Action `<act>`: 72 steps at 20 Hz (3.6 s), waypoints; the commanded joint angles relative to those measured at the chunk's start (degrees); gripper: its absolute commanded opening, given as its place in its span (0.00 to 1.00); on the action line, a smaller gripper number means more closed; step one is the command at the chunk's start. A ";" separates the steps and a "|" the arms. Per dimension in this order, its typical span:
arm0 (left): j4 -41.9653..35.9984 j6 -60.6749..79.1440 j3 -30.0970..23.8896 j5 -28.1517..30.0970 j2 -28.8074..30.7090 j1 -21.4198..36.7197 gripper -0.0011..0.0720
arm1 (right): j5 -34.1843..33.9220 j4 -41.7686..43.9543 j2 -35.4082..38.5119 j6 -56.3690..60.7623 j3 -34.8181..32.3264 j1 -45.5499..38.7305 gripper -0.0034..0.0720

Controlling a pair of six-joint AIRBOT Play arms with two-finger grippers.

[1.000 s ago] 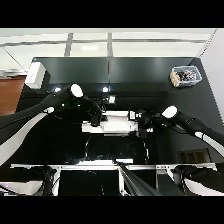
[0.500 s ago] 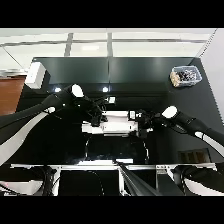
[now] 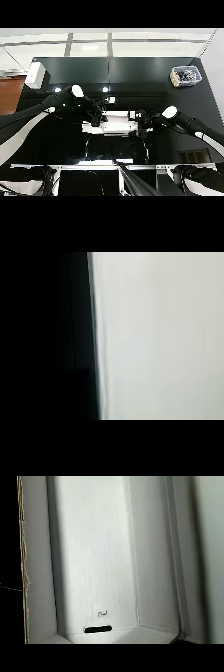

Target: Fold the box and place the chain.

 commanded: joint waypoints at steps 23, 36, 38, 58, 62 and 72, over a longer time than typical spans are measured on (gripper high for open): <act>4.50 -0.04 0.04 4.52 -0.02 -2.84 0.05 | -0.09 0.37 0.09 2.01 1.05 -0.17 0.98; 4.59 -0.04 0.48 4.33 -0.02 -2.64 0.05 | 2.58 -1.09 4.52 4.02 1.20 -1.46 0.98; 4.61 -0.11 0.98 4.33 -0.02 -2.64 0.05 | 3.58 -1.11 4.98 4.02 1.20 -2.45 0.98; 4.61 -2.64 1.42 4.28 -0.02 -2.71 0.05 | 1.77 -2.21 -1.16 0.61 1.16 -1.46 0.98; 4.59 -2.64 1.42 4.31 -0.02 -2.73 0.05 | 0.24 -3.63 -1.29 1.33 1.16 -0.02 0.98; 13.55 -13.75 1.84 3.78 4.79 -0.92 0.98 | -0.07 -3.50 -1.29 1.68 1.16 -0.04 0.67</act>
